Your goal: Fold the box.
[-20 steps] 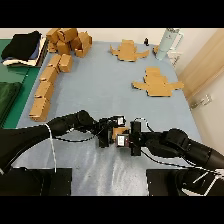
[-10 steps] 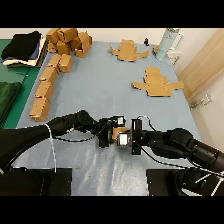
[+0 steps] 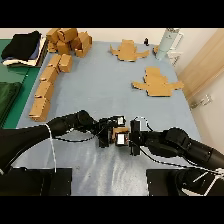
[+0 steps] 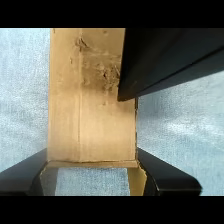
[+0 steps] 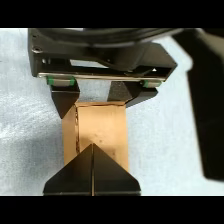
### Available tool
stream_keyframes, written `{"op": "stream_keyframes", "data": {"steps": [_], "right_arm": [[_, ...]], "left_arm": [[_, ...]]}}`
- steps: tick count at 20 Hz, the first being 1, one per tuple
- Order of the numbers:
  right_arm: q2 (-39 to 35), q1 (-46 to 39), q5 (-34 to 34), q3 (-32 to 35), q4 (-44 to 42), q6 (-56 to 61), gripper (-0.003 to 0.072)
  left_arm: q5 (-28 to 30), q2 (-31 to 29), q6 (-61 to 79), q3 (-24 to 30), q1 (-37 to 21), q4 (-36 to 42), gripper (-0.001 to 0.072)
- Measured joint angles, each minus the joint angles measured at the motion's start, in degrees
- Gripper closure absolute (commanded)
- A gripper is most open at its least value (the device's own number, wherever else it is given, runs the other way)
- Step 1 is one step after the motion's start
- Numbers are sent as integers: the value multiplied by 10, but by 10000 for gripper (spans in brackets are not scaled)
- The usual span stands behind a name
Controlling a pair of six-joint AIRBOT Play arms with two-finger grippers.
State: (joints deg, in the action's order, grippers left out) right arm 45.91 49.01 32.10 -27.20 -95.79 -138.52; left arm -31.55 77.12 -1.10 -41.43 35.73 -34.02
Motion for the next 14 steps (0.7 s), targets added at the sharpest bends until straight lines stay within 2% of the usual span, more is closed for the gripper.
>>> {"op": "stream_keyframes", "data": {"steps": [10,14], "right_arm": [[14,0,0,0,-5,0,681],[-16,0,10,-6,-1,26,681]], "left_arm": [[0,0,0,0,0,0,185],[0,0,0,0,0,0,185]]}}
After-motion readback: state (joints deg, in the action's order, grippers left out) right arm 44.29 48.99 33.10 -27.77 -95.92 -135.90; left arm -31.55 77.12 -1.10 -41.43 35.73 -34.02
